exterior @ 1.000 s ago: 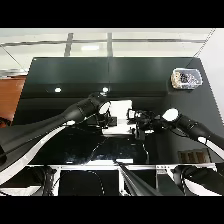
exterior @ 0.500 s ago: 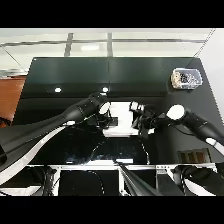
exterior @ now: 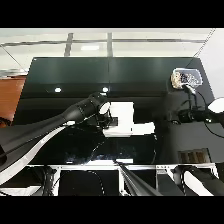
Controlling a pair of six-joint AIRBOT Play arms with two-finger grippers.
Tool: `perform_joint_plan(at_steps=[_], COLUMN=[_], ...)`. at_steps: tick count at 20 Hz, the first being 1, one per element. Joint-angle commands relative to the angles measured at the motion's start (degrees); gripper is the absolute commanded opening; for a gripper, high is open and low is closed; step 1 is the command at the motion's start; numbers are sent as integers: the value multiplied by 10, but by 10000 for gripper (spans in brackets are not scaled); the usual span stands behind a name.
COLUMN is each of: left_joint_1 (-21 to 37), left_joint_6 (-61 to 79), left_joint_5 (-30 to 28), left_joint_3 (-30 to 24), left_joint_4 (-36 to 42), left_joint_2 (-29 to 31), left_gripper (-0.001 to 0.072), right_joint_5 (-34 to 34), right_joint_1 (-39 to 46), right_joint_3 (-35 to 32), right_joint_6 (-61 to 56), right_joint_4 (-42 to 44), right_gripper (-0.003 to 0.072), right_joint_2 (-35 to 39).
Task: Fold the box and place the chain.
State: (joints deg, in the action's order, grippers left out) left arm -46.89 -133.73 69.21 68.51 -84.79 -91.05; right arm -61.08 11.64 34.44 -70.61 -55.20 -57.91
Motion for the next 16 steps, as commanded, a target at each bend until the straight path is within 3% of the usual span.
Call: perform_joint_plan(at_steps=[1,6,9,15,16], left_joint_1=[3,5,5,5,5], left_joint_6=[0,0,0,0,0], left_joint_5=[1,1,3,3,3], left_joint_3=[0,0,0,0,0], left_joint_4=[0,0,0,0,0], left_joint_2=[0,0,0,0,0], left_gripper=[30,29,30,30,29], right_joint_5=[8,-4,-18,-81,-90], right_joint_1=[48,-58,-95,-101,-101], right_joint_3=[-50,-51,-45,19,26], right_joint_6=[-52,76,168,171,171], right_joint_4=[73,188,276,264,264], right_gripper=[13,13,13,16,154], right_joint_2=[-32,-152,-172,-172,-172])
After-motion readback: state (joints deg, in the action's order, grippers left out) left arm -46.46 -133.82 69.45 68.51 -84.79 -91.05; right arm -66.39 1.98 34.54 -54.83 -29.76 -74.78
